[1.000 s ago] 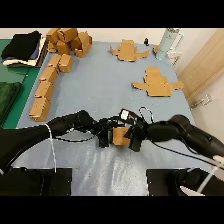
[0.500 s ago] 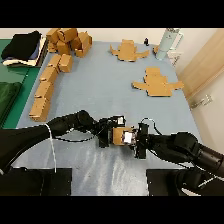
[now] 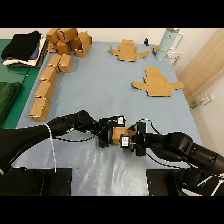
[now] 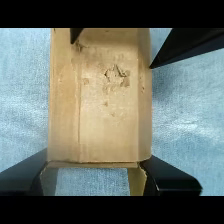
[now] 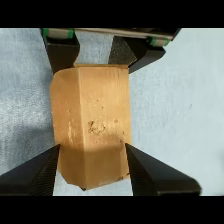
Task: Fold the box.
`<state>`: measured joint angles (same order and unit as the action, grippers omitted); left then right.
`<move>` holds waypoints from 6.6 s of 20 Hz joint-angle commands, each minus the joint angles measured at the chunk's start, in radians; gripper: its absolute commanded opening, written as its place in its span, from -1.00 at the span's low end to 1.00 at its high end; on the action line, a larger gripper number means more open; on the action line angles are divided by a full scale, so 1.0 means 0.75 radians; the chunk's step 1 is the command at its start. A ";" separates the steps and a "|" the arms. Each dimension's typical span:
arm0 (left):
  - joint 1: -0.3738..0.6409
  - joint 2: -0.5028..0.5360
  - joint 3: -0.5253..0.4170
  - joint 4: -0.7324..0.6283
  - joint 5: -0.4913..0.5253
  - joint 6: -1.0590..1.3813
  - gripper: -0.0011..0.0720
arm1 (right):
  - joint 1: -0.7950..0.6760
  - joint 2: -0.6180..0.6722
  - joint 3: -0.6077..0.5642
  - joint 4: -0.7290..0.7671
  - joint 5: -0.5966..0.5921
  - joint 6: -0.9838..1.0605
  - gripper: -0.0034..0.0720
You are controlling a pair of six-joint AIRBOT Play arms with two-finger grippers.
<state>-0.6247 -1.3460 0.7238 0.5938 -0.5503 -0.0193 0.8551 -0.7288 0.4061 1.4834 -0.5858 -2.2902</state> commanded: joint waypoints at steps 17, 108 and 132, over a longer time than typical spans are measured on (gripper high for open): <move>0.002 -0.001 0.000 0.001 0.000 0.001 0.47 | 0.002 0.037 0.000 -0.001 0.001 -0.044 -0.33; 0.002 -0.001 0.000 0.001 -0.001 0.001 0.47 | 0.002 -0.091 0.064 0.243 0.055 -0.184 -0.49; 0.002 -0.001 0.000 0.001 -0.001 0.001 0.46 | 0.001 -0.075 0.092 0.243 0.035 -0.169 -0.90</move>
<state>-0.6235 -1.3460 0.7231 0.5941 -0.5510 -0.0193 0.8555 -0.7658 0.4747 1.6650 -0.5606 -2.4191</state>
